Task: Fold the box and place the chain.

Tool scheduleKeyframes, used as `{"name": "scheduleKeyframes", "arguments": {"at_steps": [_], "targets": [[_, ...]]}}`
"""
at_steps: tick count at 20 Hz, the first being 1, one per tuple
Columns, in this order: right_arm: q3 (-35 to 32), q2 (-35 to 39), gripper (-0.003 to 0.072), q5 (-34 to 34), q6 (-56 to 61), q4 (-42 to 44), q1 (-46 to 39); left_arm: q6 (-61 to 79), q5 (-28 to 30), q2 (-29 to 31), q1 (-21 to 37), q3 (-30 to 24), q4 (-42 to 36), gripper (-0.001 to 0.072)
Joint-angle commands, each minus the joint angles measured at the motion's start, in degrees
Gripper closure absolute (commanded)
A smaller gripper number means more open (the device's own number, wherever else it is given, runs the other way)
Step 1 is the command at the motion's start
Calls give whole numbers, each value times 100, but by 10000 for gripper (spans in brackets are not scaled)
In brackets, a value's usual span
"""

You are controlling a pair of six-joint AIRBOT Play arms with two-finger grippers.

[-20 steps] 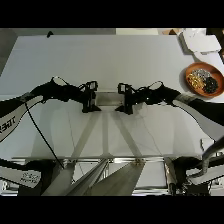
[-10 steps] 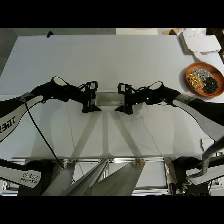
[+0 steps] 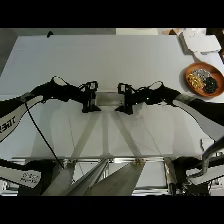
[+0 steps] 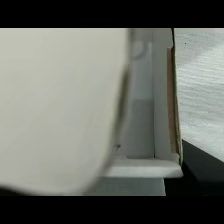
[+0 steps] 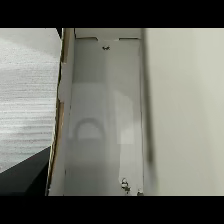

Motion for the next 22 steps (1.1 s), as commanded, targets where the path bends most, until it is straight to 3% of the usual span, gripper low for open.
{"name": "scheduleKeyframes", "arguments": {"at_steps": [1, 13, 16, 17, 20, 22], "targets": [[-4, 0, -12, -35, 42, 0, 4, -2, 0, 2, -2, -4, -4, 452], [-2, 654, 1, 616, 907, -1587, -1034, -2, 0, 2, -2, -4, -4, 452], [-2, 933, 53, 949, 1010, -1864, -1432, -2, 0, 2, -2, -4, -4, 452], [-2, 1032, 128, 1040, 1038, -1860, -1532, -2, 0, 2, -2, -4, -4, 452], [-2, 1373, 541, 1497, 1158, -1788, -1637, -2, 0, 2, -2, -4, -4, 452], [-2, 1530, 666, 1950, 1237, -1185, -1631, -2, -2, 2, -2, -4, -4, 452]]}}
